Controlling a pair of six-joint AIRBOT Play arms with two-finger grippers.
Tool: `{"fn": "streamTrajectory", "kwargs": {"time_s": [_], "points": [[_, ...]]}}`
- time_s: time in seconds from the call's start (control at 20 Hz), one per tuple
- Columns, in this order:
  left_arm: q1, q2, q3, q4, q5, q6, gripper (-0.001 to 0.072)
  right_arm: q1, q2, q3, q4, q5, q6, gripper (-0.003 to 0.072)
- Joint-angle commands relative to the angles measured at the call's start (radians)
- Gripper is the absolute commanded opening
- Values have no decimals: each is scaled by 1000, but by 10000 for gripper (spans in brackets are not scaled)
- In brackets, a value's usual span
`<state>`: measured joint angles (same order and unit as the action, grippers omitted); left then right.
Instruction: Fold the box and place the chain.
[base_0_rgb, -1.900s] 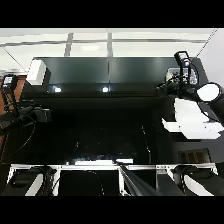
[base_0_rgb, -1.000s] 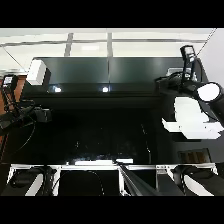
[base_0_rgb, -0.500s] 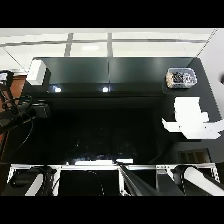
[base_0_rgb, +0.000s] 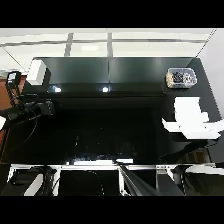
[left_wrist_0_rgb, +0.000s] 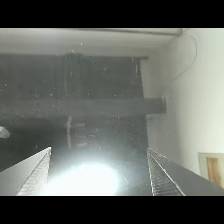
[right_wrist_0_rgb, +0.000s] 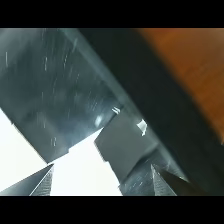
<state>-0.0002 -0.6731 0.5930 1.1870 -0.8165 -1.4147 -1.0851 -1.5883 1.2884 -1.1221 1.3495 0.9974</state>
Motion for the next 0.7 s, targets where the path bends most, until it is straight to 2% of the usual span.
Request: {"fn": "streamTrajectory", "kwargs": {"time_s": [0.0,0.05,0.1,0.15,0.2,0.25,0.4,0.55,0.65], "points": [[1,-25,1,-3,-1,-9,708,54,-69,28,-50,130,-124,672],[0,-25,1,-3,-1,-9,707,76,-69,28,-62,128,-126,520],[0,-25,1,-3,-2,-9,707,92,-69,29,-75,127,-128,406],[0,-25,1,-3,-6,-9,708,108,-67,29,-90,126,-129,187],[1,-25,1,-2,-7,-9,707,119,-62,29,-90,141,-139,50],[0,-25,1,-3,-6,-9,707,131,-51,28,-83,165,-142,16],[1,-25,1,-2,-6,-8,708,174,51,-15,47,160,-137,16],[0,-26,1,-2,-5,-8,708,270,241,-180,261,72,-114,16],[1,-26,1,-2,1,-8,707,377,362,-304,325,-7,-101,16]]}}
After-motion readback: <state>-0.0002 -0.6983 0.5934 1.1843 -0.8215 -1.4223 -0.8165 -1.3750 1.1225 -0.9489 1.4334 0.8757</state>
